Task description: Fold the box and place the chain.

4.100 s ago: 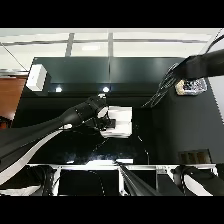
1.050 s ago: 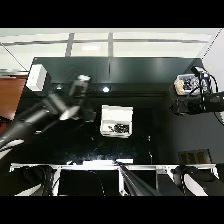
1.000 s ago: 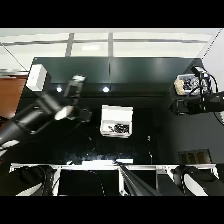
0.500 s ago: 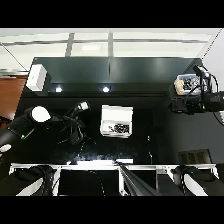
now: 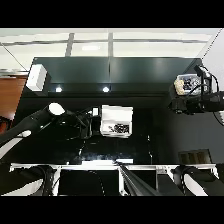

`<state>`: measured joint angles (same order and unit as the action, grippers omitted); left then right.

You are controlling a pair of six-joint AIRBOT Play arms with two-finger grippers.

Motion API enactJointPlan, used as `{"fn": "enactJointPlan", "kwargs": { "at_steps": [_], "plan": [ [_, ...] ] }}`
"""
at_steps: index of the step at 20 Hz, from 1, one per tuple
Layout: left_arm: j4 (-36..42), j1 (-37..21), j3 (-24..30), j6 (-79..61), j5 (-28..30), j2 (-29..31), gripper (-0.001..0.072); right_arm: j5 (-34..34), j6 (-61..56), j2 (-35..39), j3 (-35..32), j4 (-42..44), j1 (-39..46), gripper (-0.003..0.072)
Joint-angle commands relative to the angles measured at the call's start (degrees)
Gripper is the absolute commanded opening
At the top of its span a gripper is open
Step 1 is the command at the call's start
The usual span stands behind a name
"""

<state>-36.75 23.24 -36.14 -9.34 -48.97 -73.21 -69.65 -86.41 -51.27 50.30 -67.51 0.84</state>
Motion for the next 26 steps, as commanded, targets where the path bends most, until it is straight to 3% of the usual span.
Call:
{"fn": "enactJointPlan", "kwargs": {
  "at_steps": [1, 11, 26],
  "plan": [
    [2.5, 0.5, -1.2, -2.6, -1.2, -3.8, 0.0716, -0.2, -0.2, 0.0, 0.0, 0.0, 0.0, 0.038],
    [4.5, 2.1, -1.2, -3.1, 4.0, -4.4, 0.0715, -0.2, -0.2, 0.0, 0.0, 0.0, 0.0, 0.038],
    [4.4, 6.3, -1.2, -8.5, 3.8, -4.5, 0.069, -0.2, -0.6, 0.0, 0.0, 0.0, 0.0, 0.0381]
  ]
}}
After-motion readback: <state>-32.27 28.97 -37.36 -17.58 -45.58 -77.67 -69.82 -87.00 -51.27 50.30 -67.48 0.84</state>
